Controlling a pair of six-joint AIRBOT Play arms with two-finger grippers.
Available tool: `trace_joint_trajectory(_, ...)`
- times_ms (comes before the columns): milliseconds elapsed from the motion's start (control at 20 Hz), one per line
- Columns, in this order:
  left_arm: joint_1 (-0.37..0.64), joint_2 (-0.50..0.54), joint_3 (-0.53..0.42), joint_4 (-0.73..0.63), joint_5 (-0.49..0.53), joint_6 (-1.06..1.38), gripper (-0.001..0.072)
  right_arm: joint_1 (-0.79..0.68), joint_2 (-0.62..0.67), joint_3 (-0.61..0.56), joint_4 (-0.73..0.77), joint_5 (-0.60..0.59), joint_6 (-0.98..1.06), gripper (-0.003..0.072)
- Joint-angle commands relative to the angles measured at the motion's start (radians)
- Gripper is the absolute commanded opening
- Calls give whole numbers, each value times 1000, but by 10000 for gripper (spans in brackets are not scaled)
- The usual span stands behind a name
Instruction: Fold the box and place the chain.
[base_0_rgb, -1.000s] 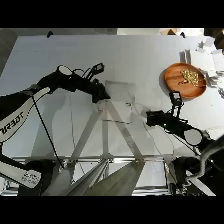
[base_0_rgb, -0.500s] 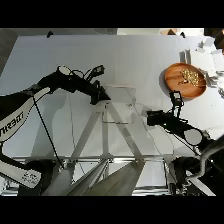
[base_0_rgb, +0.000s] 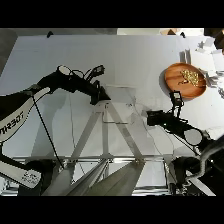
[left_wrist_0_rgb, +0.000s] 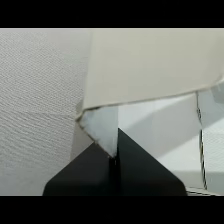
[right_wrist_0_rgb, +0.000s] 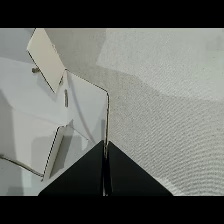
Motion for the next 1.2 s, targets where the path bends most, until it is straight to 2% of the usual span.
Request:
trace_joint_trajectory(0, -1, 1, 0, 0, 3, 0, 13, 1, 0, -1, 0, 0, 0, 9)
trace_joint_trajectory(300, -1, 1, 0, 1, 2, 0, 13, 1, 0, -1, 0, -14, 0, 13)
trace_joint_trajectory(350, -1, 1, 0, 0, -3, 0, 12, 1, 0, 0, 0, -32, 0, 80)
trace_joint_trajectory(400, 0, 2, 0, 0, -20, 0, 11, 1, 2, 1, -2, -60, 0, 239)
trace_joint_trajectory(450, 2, 10, 0, 0, -55, 0, 9, 1, 9, 4, -12, -117, 0, 314)
trace_joint_trajectory(550, 8, 56, 0, 11, -133, 1, 5, 1, 43, 8, -15, -272, 0, 314)
trace_joint_trajectory(700, 20, 214, 0, 102, -190, 0, 2, 1, 96, 8, -14, -473, 0, 314)
trace_joint_trajectory(800, 20, 334, -1, 223, -200, -48, -1, 1, 116, 8, -14, -499, 0, 313)
trace_joint_trajectory(900, 35, 418, -41, 273, -216, -157, -2, 1, 121, 8, -14, -486, 0, 313)
trace_joint_trajectory(1000, 64, 460, -134, 230, -154, -145, -1, 1, 121, 8, -14, -473, 0, 313)
trace_joint_trajectory(1150, 75, 438, -248, 84, -51, -21, 1, 1, 121, 8, -14, -450, 0, 313)
